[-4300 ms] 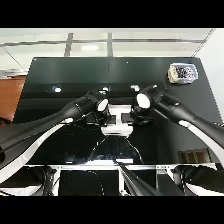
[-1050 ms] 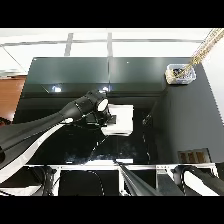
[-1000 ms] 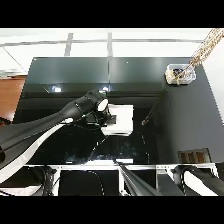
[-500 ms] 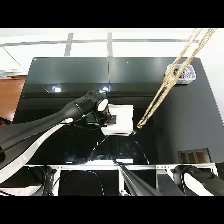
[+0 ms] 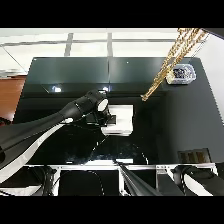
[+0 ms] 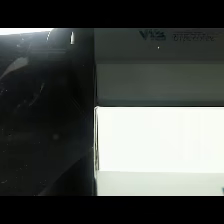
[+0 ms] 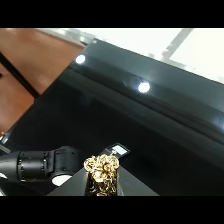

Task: Fold the box and place the chain.

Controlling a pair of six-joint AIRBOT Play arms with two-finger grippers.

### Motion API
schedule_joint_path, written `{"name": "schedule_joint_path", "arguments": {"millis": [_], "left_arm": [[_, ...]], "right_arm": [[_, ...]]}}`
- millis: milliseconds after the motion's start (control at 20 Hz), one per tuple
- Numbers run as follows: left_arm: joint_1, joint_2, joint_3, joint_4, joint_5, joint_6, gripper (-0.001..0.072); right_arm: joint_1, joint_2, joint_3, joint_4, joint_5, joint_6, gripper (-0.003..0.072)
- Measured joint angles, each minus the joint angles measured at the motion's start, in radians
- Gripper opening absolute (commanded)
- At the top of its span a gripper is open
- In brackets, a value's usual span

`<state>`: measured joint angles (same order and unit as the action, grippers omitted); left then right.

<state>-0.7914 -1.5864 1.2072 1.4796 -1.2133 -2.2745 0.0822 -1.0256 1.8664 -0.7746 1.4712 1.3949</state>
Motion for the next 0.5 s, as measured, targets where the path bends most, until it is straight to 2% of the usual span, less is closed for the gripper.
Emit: {"name": "schedule_joint_path", "arguments": {"millis": [500], "left_arm": [[0.000, 0.000, 0.000, 0.000, 0.000, 0.000, 0.0027]], "right_arm": [[0.006, 0.000, 0.000, 0.133, -0.078, -0.001, 0.0014]]}}
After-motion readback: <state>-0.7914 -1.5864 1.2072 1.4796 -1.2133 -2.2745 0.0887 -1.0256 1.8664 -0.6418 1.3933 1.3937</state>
